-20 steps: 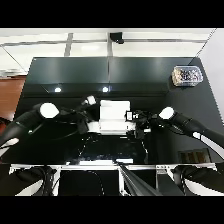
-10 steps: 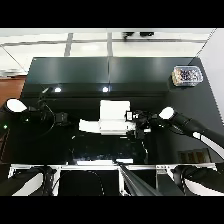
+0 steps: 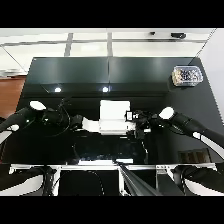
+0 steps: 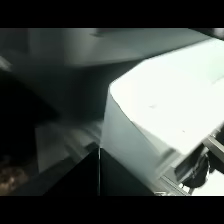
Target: Fold the box and place the chain.
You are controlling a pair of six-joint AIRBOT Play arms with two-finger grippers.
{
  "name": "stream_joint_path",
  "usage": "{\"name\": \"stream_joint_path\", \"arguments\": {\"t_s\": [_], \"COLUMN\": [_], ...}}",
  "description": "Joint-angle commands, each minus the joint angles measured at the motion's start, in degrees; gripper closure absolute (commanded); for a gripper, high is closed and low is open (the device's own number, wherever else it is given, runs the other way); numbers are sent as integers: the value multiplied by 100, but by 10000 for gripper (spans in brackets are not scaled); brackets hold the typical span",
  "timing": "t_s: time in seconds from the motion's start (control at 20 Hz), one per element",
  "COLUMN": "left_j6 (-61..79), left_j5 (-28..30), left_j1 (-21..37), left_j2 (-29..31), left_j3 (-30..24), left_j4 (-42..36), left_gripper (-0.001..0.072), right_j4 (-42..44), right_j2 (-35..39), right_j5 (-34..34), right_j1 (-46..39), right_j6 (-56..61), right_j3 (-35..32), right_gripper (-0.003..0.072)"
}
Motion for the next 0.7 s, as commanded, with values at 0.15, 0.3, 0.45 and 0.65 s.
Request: {"name": "stream_joint_path", "arguments": {"t_s": [0.15,0.3,0.45,0.65], "left_j6": [675,673,649,516], "left_j5": [-219,-413,-376,-343], "left_j1": [-192,-214,-428,-826], "left_j2": [-118,-118,-118,-118], "left_j3": [293,361,365,529], "left_j4": [-522,-713,-778,-750], "left_gripper": [587,147,152,250], "right_j4": [2,2,2,2], "right_j2": [-2,-2,-2,-2], "right_j5": [4,4,2,4], "right_j1": [4,4,4,4], "right_j6": [2,2,2,2], "right_j3": [-2,-2,-2,-2], "right_gripper": [245,246,246,246]}}
